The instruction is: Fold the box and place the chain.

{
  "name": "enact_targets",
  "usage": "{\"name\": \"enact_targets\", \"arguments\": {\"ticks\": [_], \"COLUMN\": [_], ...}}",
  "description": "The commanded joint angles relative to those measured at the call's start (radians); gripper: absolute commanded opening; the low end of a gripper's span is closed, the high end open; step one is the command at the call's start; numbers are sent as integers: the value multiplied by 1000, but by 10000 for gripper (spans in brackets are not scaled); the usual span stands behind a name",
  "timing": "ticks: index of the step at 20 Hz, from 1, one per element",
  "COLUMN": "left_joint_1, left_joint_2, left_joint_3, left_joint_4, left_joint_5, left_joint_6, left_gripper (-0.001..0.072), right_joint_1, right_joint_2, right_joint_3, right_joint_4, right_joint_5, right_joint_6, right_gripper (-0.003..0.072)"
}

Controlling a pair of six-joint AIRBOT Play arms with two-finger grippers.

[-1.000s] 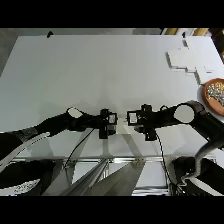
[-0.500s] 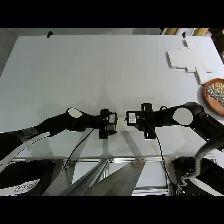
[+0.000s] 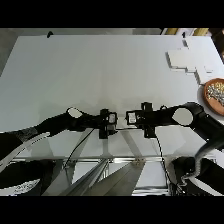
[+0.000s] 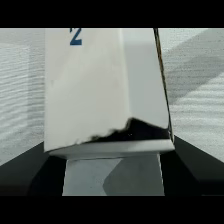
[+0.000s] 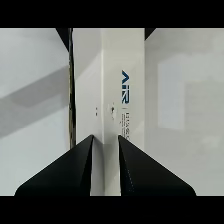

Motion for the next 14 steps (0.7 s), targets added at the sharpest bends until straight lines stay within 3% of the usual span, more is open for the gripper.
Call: {"name": "enact_targets", "arguments": {"ticks": [1,13,14], "left_joint_1": [0,0,0], "left_joint_2": [0,0,0], "left_joint_3": [0,0,0], "left_joint_4": [2,2,2], "left_joint_5": [0,0,0], "left_joint_6": [2,2,2], "left_gripper": [50,50,50], "right_joint_1": [1,1,1], "right_joint_2": [-2,-23,-28], "right_joint_3": [0,-8,-8], "right_joint_4": [0,5,5], "right_joint_5": [-11,-1,2], "right_joint_6": [0,0,0], "right_gripper": [156,165,195]}}
